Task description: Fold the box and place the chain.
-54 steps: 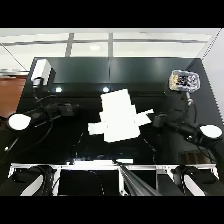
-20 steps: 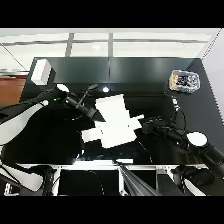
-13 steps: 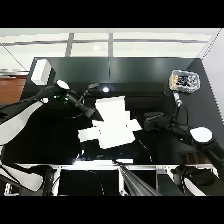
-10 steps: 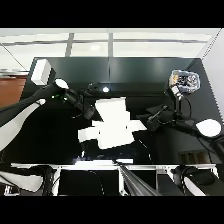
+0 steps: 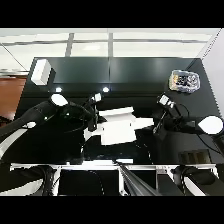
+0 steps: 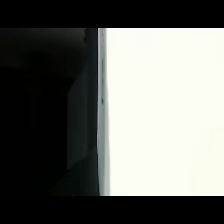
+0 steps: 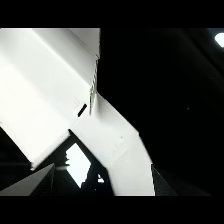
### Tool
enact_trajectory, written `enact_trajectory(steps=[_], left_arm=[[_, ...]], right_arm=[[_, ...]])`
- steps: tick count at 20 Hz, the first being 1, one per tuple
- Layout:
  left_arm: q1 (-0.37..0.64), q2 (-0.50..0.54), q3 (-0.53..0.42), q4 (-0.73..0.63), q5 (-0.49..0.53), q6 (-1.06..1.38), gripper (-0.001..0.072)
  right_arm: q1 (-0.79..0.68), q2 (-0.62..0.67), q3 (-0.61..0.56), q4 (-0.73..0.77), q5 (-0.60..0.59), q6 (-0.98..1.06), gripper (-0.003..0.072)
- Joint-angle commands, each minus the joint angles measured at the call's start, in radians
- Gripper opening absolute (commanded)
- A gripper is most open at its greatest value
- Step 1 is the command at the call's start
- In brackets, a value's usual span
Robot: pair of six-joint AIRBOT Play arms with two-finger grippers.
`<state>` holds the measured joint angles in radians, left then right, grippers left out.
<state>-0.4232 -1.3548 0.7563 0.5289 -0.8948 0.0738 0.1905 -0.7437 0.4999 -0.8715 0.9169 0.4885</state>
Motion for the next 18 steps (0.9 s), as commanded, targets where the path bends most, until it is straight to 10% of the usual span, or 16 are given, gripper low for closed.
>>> enact_trajectory(steps=[1, 18], left_arm=[[-0.055, -0.034, -0.019, -0.011, 0.048, 0.130, 0.0029], [-0.084, -0.084, -0.003, -0.010, 0.083, 0.136, 0.0028]], right_arm=[[-0.001, -0.001, -0.044, -0.016, 0.016, -0.123, 0.0713], [0.254, -0.161, -0.110, 0.011, -0.031, -0.254, 0.0713]])
